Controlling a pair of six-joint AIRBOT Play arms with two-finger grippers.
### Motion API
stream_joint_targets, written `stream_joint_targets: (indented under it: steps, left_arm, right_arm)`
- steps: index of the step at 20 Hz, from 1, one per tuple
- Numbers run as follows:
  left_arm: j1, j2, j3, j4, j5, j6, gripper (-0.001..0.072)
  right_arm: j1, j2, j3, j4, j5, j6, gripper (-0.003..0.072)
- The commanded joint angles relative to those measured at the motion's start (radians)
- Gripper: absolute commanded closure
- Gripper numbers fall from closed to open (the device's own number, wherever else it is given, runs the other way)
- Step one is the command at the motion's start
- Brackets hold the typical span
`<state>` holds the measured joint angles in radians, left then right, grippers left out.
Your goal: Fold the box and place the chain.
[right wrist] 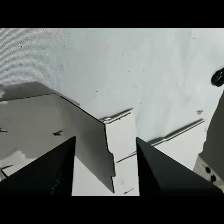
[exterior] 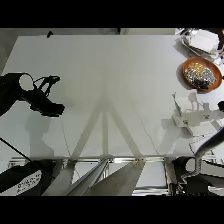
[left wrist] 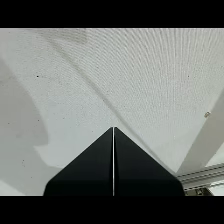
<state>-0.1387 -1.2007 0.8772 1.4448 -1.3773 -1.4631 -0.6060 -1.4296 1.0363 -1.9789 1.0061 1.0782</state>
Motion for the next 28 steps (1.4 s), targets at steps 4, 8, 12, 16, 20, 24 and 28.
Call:
stream_joint_targets:
  steps: [4, 8, 12, 16, 20, 24, 28]
  left_arm:
    - [0.001, 0.001, 0.000, 0.000, 0.000, 0.000, 0.0693]
    - [0.001, 0.001, 0.000, 0.000, 0.000, 0.000, 0.0693]
    - [0.001, 0.001, 0.000, 0.000, 0.000, 0.000, 0.0693]
    - [0.001, 0.001, 0.000, 0.000, 0.000, 0.000, 0.0693]
    - [0.001, 0.001, 0.000, 0.000, 0.000, 0.000, 0.0693]
    - [0.001, 0.001, 0.000, 0.000, 0.000, 0.000, 0.0693]
    - [0.001, 0.001, 0.000, 0.000, 0.000, 0.000, 0.0693]
  right_arm:
    - [0.000, -0.039, 0.000, 0.050, 0.096, -0.043, 0.0674]
    - [0.010, 0.053, 0.000, 0.403, 0.155, -0.208, 0.0675]
    - [0.031, 0.240, -0.066, 0.826, 0.238, -0.297, 0.0676]
    - [0.135, 0.447, -0.260, 0.893, 0.251, -0.301, 0.0676]
    - [0.235, 0.622, -0.463, 1.009, 0.177, -0.287, 0.0676]
    - [0.341, 0.727, -0.537, 1.027, 0.129, -0.206, 0.0676]
    - [0.464, 0.737, -0.593, 1.015, 0.051, -0.132, 0.0675]
